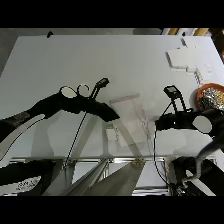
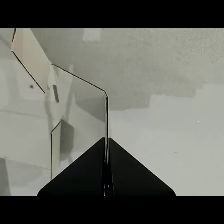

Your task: Fold the box and place the chain.

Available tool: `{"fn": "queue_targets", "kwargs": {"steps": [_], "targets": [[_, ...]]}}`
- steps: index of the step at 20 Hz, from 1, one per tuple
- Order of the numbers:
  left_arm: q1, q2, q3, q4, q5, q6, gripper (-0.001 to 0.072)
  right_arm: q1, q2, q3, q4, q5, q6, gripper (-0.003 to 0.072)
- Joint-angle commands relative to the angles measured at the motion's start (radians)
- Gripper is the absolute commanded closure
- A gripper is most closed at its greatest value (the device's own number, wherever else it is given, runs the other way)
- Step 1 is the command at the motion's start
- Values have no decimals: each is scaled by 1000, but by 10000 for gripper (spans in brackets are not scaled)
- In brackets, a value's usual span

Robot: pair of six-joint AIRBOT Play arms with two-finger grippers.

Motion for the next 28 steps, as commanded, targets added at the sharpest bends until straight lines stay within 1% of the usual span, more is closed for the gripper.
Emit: {"fn": "queue_targets", "kwargs": {"steps": [1,3,5,7,8,11,12,14,19,21,23,24,26,28], "targets": [[-1,-49,-3,-89,-31,88,278,1,1,0,1,1,0,669],[-1,-90,-3,-79,-74,88,278,1,0,0,1,1,0,669],[-1,-117,-3,-85,-82,89,287,1,1,0,1,1,0,669],[-1,-123,-3,-87,-82,115,377,1,0,0,1,1,0,669],[-1,-123,-3,-87,-81,134,403,1,0,0,1,1,0,669],[0,-122,-3,-78,-81,199,582,1,1,0,1,1,0,669],[0,-121,-3,-77,-81,227,590,1,1,0,1,2,0,669],[0,-119,-3,-78,-82,294,703,1,1,0,1,2,0,669],[-1,-119,-3,-78,-77,387,707,1,1,0,5,2,0,668],[-1,-109,-3,-69,-77,462,708,1,1,0,12,2,-1,657],[-2,-81,-3,-40,-63,527,708,1,4,5,13,38,-2,524],[-2,-63,-3,-7,-49,529,708,1,9,13,13,79,-19,478],[-8,-32,-3,83,-42,533,708,1,35,20,9,151,-62,472],[-42,-6,-3,166,-31,553,708,1,85,21,6,189,-85,376]]}}
